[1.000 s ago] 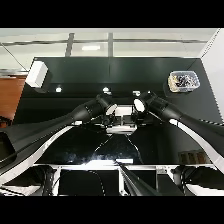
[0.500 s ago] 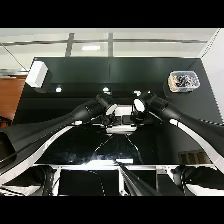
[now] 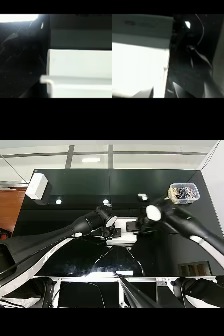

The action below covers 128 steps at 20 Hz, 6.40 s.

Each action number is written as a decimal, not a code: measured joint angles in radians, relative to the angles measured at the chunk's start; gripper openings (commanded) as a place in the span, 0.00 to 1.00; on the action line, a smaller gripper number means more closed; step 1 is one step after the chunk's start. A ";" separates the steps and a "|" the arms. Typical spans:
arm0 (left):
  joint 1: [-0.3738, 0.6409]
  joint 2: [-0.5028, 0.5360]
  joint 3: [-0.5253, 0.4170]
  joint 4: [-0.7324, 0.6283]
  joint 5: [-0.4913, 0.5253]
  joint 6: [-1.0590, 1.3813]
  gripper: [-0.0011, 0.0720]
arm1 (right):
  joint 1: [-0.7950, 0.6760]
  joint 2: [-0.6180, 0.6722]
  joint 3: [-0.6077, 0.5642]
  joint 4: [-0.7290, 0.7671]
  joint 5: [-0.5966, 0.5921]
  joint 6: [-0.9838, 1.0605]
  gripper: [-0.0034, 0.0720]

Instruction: Fold the box and place the chain.

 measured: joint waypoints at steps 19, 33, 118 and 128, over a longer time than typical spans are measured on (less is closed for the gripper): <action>0.000 0.000 0.000 0.000 0.001 -0.001 0.05 | -0.723 -0.180 0.153 -0.250 -0.501 -0.141 0.85; 0.000 -0.001 0.000 0.000 0.002 -0.001 0.05 | -0.815 -0.534 0.435 -0.097 -0.423 -0.111 0.58; 0.005 -0.019 0.011 0.001 -0.007 0.001 0.23 | -0.528 0.475 -0.109 0.509 0.109 -0.739 0.52; 0.000 0.092 0.125 0.045 -0.084 0.081 0.80 | -0.547 0.553 -0.108 0.465 0.153 -0.732 0.52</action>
